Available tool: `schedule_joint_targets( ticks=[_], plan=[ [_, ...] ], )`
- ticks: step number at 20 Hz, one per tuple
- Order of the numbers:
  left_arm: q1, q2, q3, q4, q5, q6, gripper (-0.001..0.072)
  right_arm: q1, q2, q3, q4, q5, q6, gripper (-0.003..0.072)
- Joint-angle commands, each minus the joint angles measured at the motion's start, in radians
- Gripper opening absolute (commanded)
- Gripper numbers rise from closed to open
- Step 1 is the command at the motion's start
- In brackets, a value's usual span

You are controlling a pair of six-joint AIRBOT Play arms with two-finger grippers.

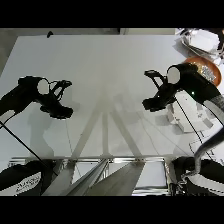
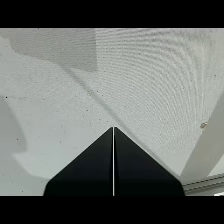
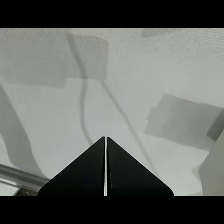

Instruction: Fold the box and place the chain.

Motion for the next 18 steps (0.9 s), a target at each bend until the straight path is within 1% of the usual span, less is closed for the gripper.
schedule_joint_targets(
  ticks=[1,8,10,11,12,14,16,18],
  plan=[
    [0.001,0.001,0.0,0.0,0.0,0.0,0.0003,0.001,0.001,0.001,0.0,0.0,0.0,0.0017],
    [0.001,0.001,0.0,0.0,0.0,0.0,0.0003,0.001,0.001,0.001,0.0,-0.005,0.0,0.0017],
    [0.001,0.001,0.0,0.0,0.0,0.0,0.0003,0.001,0.001,0.0,-0.001,-0.079,-0.005,0.0017],
    [0.0,0.001,0.0,0.0,0.0,0.0,0.0003,0.001,0.001,0.001,-0.021,-0.093,-0.011,0.0018],
    [0.001,0.001,0.0,0.0,0.0,0.0,0.0003,-0.002,0.001,0.002,-0.071,-0.09,-0.011,0.0018],
    [0.0,0.001,0.0,0.0,0.0,0.0,0.0003,-0.047,0.003,0.012,-0.231,-0.072,-0.011,0.0018],
    [0.001,0.001,0.0,0.0,0.0,0.0,0.0003,-0.153,0.005,0.044,-0.348,-0.067,-0.011,0.0018],
    [0.001,0.001,0.0,0.0,0.0,0.0,0.0003,-0.296,0.005,0.056,-0.443,-0.064,-0.013,0.0018]
  ],
)
